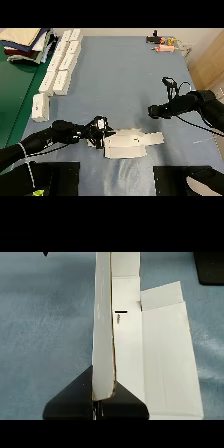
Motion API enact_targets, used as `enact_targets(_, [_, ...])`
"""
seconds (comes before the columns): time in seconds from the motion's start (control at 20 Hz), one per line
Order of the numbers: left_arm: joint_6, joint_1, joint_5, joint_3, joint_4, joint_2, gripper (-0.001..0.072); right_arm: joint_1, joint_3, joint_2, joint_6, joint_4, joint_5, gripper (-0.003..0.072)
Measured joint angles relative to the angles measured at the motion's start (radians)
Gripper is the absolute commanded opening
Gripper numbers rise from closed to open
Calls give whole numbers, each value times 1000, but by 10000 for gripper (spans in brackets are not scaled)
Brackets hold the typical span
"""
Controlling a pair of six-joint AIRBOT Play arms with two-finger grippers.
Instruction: Fold the box.
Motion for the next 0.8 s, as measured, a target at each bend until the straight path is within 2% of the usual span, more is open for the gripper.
enact_targets(0.4, [-163, 0, 5, 33, 156, -3, 11, 0, 0, 0, 0, 4, -2, 379])
enact_targets(0.65, [-334, 1, 2, 84, 335, -2, 11, 0, 0, 0, 0, 6, -3, 380])
enact_targets(0.8, [-382, 1, -12, 98, 389, -2, 11, 0, 0, 0, 0, 8, -3, 380])
